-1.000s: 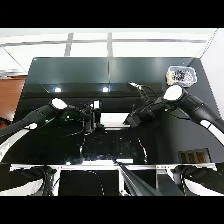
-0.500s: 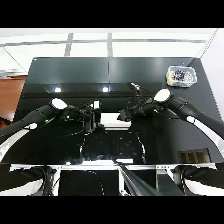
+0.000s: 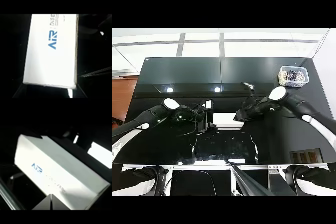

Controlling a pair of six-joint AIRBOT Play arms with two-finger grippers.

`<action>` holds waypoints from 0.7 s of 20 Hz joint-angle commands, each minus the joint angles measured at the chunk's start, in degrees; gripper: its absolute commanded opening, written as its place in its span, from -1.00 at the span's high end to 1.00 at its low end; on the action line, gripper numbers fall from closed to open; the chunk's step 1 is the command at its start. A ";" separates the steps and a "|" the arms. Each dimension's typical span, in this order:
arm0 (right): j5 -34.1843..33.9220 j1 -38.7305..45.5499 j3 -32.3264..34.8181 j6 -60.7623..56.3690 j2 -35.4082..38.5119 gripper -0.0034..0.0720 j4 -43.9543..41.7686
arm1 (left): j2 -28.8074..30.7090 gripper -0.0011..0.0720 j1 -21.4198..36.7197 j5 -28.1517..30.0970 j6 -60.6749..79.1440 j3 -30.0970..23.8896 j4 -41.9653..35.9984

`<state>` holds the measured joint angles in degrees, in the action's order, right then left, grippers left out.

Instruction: Fold the box and place the chain.

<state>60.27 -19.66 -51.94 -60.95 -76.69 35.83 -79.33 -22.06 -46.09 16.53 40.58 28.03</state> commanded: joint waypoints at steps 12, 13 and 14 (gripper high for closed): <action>12.52 28.09 -0.02 -6.14 23.50 0.87 17.70 | 9.25 -0.99 -4.94 -0.07 -27.91 9.03 12.20; 12.00 28.09 0.11 -6.54 23.47 0.87 17.64 | 6.95 -0.99 -6.86 -0.22 -29.09 11.96 12.24; 11.89 28.09 0.13 -6.75 23.47 0.87 17.64 | 4.02 -0.99 -8.79 -0.52 -30.12 15.17 12.24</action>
<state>72.95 7.27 -52.14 -66.61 -53.80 52.66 -71.61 -26.94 -46.68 -7.14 49.74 39.59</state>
